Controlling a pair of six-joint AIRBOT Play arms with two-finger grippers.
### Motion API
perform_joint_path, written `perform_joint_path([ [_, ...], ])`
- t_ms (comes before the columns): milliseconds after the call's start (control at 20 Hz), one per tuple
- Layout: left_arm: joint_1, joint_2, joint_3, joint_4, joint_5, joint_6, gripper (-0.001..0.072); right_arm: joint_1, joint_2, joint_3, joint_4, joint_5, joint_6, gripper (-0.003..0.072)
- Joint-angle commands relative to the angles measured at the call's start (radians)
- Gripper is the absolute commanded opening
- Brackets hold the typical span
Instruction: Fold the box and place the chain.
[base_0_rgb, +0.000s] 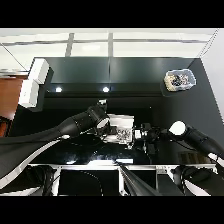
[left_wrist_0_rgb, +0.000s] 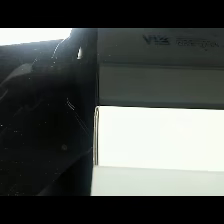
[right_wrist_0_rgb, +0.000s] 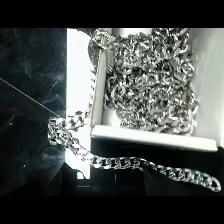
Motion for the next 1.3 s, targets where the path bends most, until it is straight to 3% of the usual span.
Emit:
perform_joint_path([
  [0, 0.001, -0.001, 0.0, 0.0, 0.001, 0.0, 0.0029, 0.0, -0.013, 0.001, -0.004, -0.016, -0.031, 0.0554],
  [1200, 0.0, -0.001, 0.0, 0.0, -0.002, 0.0, 0.0029, -0.003, -0.063, 0.047, 0.0, -0.028, -0.002, 0.0549],
  [1250, 0.001, -0.001, 0.0, 0.0, -0.002, 0.0, 0.0029, -0.003, -0.063, 0.047, -0.001, -0.026, 0.01, 0.0306],
])
